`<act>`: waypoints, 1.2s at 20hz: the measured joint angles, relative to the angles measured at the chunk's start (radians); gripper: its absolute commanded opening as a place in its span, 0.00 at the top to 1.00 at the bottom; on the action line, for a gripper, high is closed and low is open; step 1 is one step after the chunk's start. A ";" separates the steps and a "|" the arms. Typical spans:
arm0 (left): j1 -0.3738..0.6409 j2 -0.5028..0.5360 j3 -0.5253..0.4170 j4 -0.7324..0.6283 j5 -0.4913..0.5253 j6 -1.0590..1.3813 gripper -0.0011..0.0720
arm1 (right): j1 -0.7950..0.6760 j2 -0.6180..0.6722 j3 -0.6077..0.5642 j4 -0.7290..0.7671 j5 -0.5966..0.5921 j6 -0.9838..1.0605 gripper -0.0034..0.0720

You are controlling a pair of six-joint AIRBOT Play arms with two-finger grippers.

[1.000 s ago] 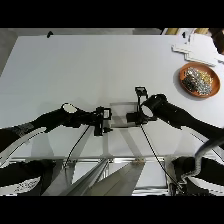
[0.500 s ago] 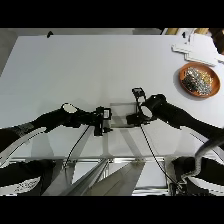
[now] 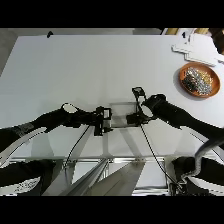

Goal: Fold the box and place the chain.

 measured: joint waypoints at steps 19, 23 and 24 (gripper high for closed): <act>0.000 0.000 0.000 -0.003 0.000 -0.004 0.97 | -0.492 0.375 0.293 -0.040 -0.026 -0.537 0.51; 0.000 0.000 0.000 -0.003 0.000 -0.004 0.97 | -0.752 0.238 0.318 -0.031 -0.105 -0.595 0.53; 0.000 0.000 0.000 -0.003 0.000 -0.004 0.97 | -0.799 0.199 0.321 -0.029 -0.114 -0.610 0.53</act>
